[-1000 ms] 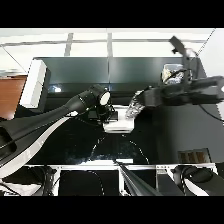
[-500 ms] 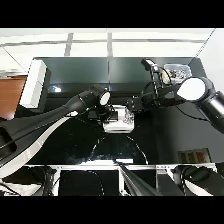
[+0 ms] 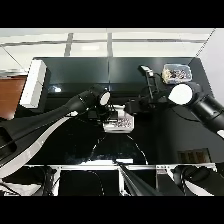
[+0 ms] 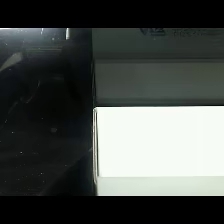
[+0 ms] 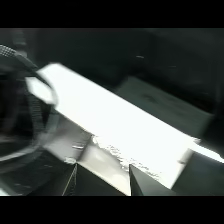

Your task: Fold the box and place the chain.

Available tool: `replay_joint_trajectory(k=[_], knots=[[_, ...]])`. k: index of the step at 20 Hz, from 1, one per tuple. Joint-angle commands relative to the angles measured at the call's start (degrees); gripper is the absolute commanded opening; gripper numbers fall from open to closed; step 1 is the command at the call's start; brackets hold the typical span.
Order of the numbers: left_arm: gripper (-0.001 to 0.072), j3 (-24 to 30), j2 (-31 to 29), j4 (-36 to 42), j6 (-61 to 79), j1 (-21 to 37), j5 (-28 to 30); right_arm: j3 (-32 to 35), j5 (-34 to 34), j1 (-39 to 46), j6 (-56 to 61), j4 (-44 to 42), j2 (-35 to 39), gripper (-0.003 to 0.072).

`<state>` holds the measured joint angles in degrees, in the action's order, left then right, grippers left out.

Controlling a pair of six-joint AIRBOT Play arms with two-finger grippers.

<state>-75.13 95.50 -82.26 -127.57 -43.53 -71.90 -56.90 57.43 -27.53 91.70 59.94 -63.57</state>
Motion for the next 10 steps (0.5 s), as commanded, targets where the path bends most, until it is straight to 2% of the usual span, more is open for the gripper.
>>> replay_joint_trajectory(k=[1,4,9,10], knots=[[0.0026,0.0,0.0,0.1,0.0,0.0,1.4,0.1,8.3,6.1,0.5,7.8,2.5,0.0372],[0.0026,0.0,0.0,0.2,0.0,0.0,2.8,0.1,13.8,12.0,-0.3,11.1,6.7,0.0373],[0.0041,-0.2,-0.3,0.1,-3.5,-0.7,2.3,0.1,14.6,12.9,-1.2,11.0,9.7,0.0373],[0.0218,-0.2,-0.7,0.0,-4.7,-1.2,2.5,0.1,14.5,13.0,-1.3,11.0,9.7,0.0373]])
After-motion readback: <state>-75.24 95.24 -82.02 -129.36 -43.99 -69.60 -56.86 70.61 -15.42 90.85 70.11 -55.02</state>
